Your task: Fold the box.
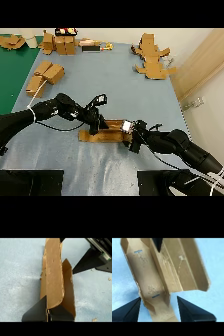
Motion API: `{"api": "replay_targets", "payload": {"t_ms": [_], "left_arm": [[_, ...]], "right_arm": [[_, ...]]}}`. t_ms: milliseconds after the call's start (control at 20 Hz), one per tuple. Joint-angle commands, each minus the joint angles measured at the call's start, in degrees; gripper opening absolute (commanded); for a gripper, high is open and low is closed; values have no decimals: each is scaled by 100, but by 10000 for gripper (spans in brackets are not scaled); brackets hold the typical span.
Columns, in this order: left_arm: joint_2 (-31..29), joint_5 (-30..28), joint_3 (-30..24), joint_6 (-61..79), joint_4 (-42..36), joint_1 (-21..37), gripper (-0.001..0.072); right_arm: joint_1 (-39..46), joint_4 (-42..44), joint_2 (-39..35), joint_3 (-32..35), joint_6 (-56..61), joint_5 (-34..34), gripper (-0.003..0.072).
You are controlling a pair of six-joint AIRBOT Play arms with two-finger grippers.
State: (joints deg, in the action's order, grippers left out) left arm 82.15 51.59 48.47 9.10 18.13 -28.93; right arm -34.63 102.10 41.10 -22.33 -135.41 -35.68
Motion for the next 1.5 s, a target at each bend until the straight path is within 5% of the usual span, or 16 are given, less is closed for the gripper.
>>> {"api": "replay_targets", "payload": {"t_ms": [0, 700, 1200, 1450], "left_arm": [[0, -15, 4, 0, -9, -2, 13], [0, -15, 4, 0, -9, -2, 13], [0, -15, 4, 0, -9, -2, 13], [0, -20, 4, 0, -9, -2, 13]], "right_arm": [[94, 638, -9, -50, -365, -372, 710], [188, 120, 4, -57, -619, 116, 710], [1091, 2723, 920, -188, -3674, -415, 709], [1373, 2739, 1646, -570, -3672, -1132, 709]]}}
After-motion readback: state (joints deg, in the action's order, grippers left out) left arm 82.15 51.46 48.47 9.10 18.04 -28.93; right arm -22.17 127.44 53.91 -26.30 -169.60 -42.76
